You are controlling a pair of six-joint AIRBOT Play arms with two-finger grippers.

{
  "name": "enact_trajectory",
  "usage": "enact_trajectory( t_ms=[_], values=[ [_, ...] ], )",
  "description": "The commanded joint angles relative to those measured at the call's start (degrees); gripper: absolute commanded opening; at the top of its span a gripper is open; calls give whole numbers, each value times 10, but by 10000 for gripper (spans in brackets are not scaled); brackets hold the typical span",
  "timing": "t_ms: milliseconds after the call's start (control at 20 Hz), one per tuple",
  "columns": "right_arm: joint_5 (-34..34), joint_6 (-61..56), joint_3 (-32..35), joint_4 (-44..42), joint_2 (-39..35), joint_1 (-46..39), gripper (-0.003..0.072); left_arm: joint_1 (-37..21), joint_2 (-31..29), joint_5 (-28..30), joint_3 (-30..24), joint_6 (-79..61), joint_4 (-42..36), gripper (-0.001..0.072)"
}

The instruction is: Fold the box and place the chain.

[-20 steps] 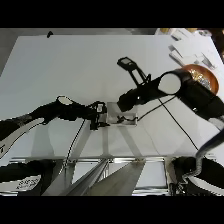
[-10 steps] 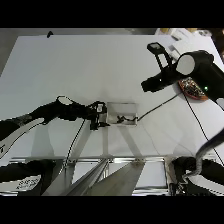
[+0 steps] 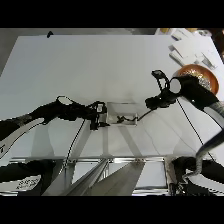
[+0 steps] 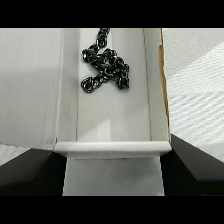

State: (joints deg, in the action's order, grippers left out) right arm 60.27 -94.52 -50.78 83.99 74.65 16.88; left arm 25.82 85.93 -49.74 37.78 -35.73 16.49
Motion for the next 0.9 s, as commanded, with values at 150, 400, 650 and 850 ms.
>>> enact_trajectory(
  t_ms=[150, 400, 650, 850],
  values=[
    [-48, -34, 35, 0, 2, 0, 327, 0, 0, 0, 0, 0, 0, 70],
    [-61, -61, 35, 3, 11, 0, 324, 0, 0, 0, 0, 0, 0, 70],
    [-52, -61, 35, 9, 40, 0, 279, 0, 0, 0, 0, 0, 0, 70],
    [-54, -48, 35, 9, 45, 0, 67, 0, 0, 0, 0, 0, 0, 70]
  ],
)
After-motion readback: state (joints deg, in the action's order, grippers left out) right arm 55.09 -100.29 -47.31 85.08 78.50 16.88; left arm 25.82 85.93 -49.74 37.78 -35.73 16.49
